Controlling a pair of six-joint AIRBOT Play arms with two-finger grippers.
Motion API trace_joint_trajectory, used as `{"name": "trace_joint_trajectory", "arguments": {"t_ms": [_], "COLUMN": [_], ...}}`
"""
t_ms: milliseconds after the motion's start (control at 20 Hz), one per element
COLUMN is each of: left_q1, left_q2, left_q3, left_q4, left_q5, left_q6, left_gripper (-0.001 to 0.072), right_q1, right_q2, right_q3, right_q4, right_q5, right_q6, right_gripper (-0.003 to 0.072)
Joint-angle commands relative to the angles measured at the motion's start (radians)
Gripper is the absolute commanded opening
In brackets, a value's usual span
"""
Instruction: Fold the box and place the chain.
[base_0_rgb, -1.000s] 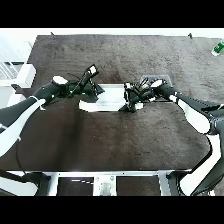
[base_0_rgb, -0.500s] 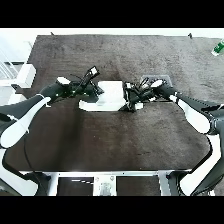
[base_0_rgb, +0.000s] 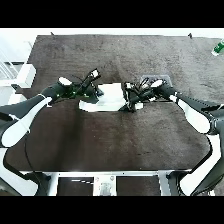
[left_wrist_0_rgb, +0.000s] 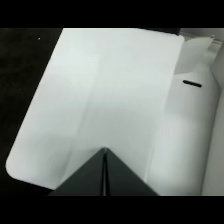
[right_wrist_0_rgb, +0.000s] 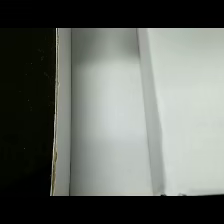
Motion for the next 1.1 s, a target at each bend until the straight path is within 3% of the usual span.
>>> {"name": "trace_joint_trajectory", "arguments": {"t_ms": [0, 250, 550, 600, 650, 700, 950, 1050], "left_q1": [-0.001, 0.01, 0.122, 0.128, 0.128, 0.126, 0.064, 0.056], "left_q2": [0.0, 0.056, 0.161, 0.166, 0.167, 0.164, 0.127, 0.1], "left_q3": [0.002, 0.027, 0.027, 0.027, 0.027, 0.027, 0.026, 0.026], "left_q4": [0.026, 0.039, 0.09, 0.133, 0.2, 0.251, 0.492, 0.492], "left_q5": [0.004, -0.018, -0.264, -0.291, -0.287, -0.282, -0.246, -0.245], "left_q6": [0.008, 0.006, -0.012, -0.012, -0.047, -0.076, -0.189, -0.176], "left_gripper": [0.0022, 0.0022, 0.0035, 0.0298, 0.0682, 0.072, 0.072, 0.072], "right_q1": [0.001, 0.001, 0.001, 0.001, 0.001, 0.001, 0.001, 0.001], "right_q2": [0.0, 0.0, 0.0, 0.0, 0.0, 0.0, 0.0, 0.0], "right_q3": [0.0, 0.0, 0.0, 0.0, 0.0, 0.0, 0.0, 0.0], "right_q4": [0.0, 0.0, 0.0, 0.0, 0.0, 0.0, 0.0, 0.0], "right_q5": [0.0, 0.0, 0.0, 0.001, 0.0, 0.0, 0.0, 0.0], "right_q6": [0.0, 0.0, 0.0, 0.0, 0.0, 0.0, 0.0, 0.0], "right_gripper": [0.0496, 0.0496, 0.0496, 0.0496, 0.0496, 0.0497, 0.0496, 0.0496]}}
